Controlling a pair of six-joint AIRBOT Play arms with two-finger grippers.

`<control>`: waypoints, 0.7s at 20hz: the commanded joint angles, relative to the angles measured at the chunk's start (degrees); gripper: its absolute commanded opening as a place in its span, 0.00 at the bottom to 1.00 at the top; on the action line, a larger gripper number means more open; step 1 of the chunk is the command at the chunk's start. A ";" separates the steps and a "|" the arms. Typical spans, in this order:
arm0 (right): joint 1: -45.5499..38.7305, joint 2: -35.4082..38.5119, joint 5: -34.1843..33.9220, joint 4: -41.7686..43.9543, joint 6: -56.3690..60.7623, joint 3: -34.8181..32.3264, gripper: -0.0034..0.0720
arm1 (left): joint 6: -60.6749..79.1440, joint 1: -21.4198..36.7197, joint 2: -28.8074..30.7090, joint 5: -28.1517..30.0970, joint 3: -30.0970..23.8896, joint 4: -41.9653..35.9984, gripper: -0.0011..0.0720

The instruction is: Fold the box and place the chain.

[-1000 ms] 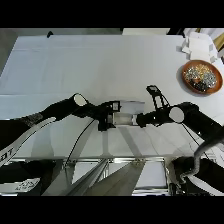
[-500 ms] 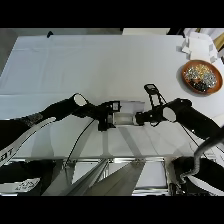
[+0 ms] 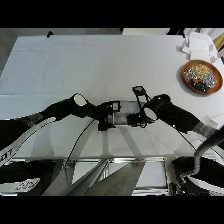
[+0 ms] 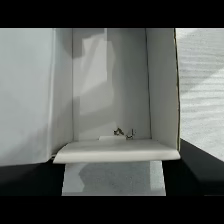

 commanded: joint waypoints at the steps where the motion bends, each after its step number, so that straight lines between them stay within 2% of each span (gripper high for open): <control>1: 1.33 -1.66 2.12 -1.05 3.85 1.53 0.72 | 0.00 0.04 0.04 0.02 0.02 0.00 0.55; 3: 1.33 -1.68 3.06 -1.29 4.31 1.53 0.72 | 0.00 0.04 0.04 0.04 0.02 0.00 0.55; 4: 1.33 -1.73 3.32 -1.49 5.18 1.53 0.68 | 0.00 0.04 0.04 0.02 0.00 0.00 0.55; 5: 1.33 -1.84 3.37 -1.51 5.51 1.53 0.58 | 0.00 0.04 0.04 0.02 0.00 0.00 0.55; 7: 1.33 -2.36 3.37 -1.46 5.64 1.53 0.55 | 0.00 0.04 0.04 0.02 0.02 0.00 0.55; 9: 1.36 -2.86 3.65 -1.46 5.68 1.53 0.45 | 0.00 0.04 0.04 0.02 0.00 0.00 0.55; 12: 1.36 -3.10 3.67 -1.44 5.66 1.53 0.14 | 0.00 0.04 0.04 0.04 0.02 0.00 0.55; 13: 1.36 -3.10 3.67 -1.42 5.64 1.53 0.09 | 0.00 0.04 0.04 0.02 0.00 0.00 0.55; 14: 1.36 -3.10 3.67 -1.42 5.66 1.53 0.09 | 0.00 0.04 0.04 0.04 0.00 0.00 0.55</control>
